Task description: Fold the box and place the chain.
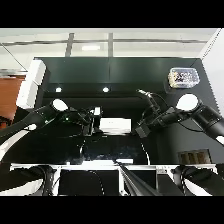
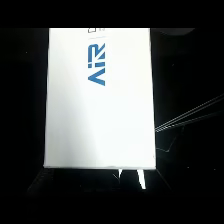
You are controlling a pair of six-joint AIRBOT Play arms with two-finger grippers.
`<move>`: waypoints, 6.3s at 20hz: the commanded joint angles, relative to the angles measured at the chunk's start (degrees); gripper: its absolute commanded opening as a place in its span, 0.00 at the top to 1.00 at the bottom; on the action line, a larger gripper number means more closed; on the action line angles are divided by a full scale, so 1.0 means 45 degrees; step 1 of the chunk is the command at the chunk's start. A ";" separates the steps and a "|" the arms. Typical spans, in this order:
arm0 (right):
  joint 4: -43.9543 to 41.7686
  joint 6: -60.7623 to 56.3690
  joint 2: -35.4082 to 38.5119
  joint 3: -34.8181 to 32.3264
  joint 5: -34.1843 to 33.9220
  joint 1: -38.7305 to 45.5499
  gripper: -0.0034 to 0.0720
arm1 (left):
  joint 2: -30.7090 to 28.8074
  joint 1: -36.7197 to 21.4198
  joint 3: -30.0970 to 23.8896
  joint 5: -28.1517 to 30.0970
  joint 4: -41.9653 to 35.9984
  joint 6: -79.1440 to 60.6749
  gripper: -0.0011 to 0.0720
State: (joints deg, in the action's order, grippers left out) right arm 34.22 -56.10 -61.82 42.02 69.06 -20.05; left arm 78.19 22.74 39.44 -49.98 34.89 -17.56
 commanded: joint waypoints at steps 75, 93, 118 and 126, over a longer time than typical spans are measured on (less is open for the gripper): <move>0.6747 -0.5391 0.4478 -0.0515 -0.0986 0.4405 0.93 | 0.1991 0.4036 0.4643 -0.0996 0.4775 0.7014 0.01; 0.6747 -0.5391 0.4478 -0.0515 -0.1166 0.4405 0.93 | -0.2123 -0.2361 0.4609 -0.7252 1.0190 1.5533 0.59; 0.6742 -0.5542 0.4473 -0.0515 -0.1467 0.4401 0.93 | -0.4410 -1.3551 0.0641 -0.1486 1.1176 1.5815 0.59; 0.6737 -0.5819 0.4473 -0.0515 -0.1783 0.4401 0.93 | -0.3638 -1.3551 0.0743 -0.0952 1.0797 1.5295 0.59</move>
State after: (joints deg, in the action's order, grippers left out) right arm 64.55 -81.54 -41.71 39.72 61.34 -0.23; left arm 61.12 -38.17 42.61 -56.10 84.14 51.81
